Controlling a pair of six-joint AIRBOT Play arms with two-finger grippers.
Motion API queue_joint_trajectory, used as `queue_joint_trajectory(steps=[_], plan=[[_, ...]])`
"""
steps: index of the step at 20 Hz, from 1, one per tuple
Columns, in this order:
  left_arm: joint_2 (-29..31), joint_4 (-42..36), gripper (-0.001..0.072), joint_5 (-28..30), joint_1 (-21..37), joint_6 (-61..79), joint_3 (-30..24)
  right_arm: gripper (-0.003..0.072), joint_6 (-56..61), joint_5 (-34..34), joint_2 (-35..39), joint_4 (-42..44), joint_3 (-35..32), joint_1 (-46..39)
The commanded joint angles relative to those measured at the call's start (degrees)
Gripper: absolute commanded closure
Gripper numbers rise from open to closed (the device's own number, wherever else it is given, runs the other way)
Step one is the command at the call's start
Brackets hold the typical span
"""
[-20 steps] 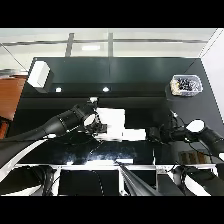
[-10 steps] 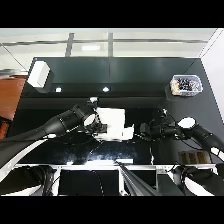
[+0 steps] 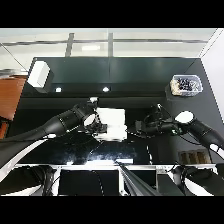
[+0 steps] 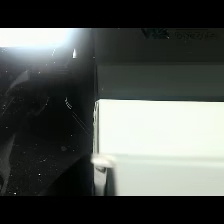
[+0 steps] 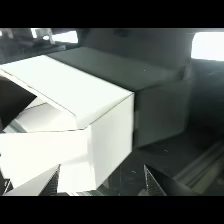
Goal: Fold the box and place the chain.
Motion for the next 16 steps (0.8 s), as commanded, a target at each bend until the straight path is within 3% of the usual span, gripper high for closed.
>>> queue_joint_trajectory(steps=[1, 3, 6, 8, 12, 16], plan=[[-0.02, 0.04, 0.0678, -0.04, 0.04, 0.02, -0.04, 0.0086, 3.82, -2.99, -0.02, -0.26, 2.01, 4.50], [-0.02, 0.04, 0.0678, -0.04, 0.07, 0.02, -0.04, 0.0146, 6.84, -5.42, -0.04, -2.99, 3.17, 6.91], [-0.02, 0.07, 0.0678, 0.00, 0.09, 0.02, -0.04, 0.0152, 10.95, -7.50, -0.04, -6.34, 3.63, 8.87], [-0.02, 0.09, 0.0678, 0.00, 0.09, 0.02, -0.04, 0.0268, 11.65, -8.35, -0.04, -6.78, 3.69, 10.32], [-0.02, 0.09, 0.0678, -0.07, 0.09, 0.04, -0.04, 0.0268, 13.84, -10.54, -0.04, -6.99, 4.68, 12.61], [-0.02, 0.07, 0.0678, -0.09, 0.09, 0.04, -0.04, 0.0268, 18.86, -10.49, -0.04, -13.38, 6.82, 14.60]])
